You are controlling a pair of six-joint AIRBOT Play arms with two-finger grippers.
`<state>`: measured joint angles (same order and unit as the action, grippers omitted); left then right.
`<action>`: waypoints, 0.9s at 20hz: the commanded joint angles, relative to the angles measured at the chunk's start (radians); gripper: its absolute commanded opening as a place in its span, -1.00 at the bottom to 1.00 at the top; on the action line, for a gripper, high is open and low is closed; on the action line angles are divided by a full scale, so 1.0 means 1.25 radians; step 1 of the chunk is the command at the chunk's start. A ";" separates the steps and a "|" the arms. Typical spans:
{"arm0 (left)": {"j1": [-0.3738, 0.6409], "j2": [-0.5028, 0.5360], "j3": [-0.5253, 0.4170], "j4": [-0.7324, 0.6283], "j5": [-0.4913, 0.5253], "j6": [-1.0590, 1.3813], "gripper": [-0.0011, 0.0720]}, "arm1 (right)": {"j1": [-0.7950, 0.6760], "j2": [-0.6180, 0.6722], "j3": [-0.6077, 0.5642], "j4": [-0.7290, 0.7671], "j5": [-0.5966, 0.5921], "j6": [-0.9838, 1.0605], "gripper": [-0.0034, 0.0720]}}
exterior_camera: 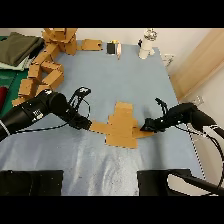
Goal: Fold the box.
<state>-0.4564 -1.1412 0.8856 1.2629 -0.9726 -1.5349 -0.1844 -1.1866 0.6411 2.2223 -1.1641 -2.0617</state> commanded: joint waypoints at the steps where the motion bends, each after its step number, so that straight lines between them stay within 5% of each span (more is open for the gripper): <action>1: 0.001 0.000 0.001 -0.006 0.004 0.000 -0.93 | 0.025 -0.016 0.000 0.024 0.001 -0.028 -0.67; 9: 0.004 0.000 0.002 -0.085 0.002 0.036 -0.85 | 0.134 -0.021 0.000 0.038 0.032 -0.096 -0.91; 10: 0.012 0.000 0.002 -0.109 0.000 0.043 -0.01 | 0.148 -0.012 -0.001 0.039 0.030 -0.118 -0.91; 11: 0.027 0.000 0.002 -0.134 -0.004 0.043 0.47 | 0.164 0.001 -0.001 0.042 0.029 -0.138 -0.91; 18: 0.150 -0.008 -0.022 -0.272 -0.018 0.154 0.45 | 0.305 0.164 -0.102 0.097 0.132 -0.180 -0.91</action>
<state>-0.3298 -1.1454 0.8749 1.0397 -0.9878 -1.4345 0.1364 -1.0485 0.5644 2.3077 -1.0557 -2.2650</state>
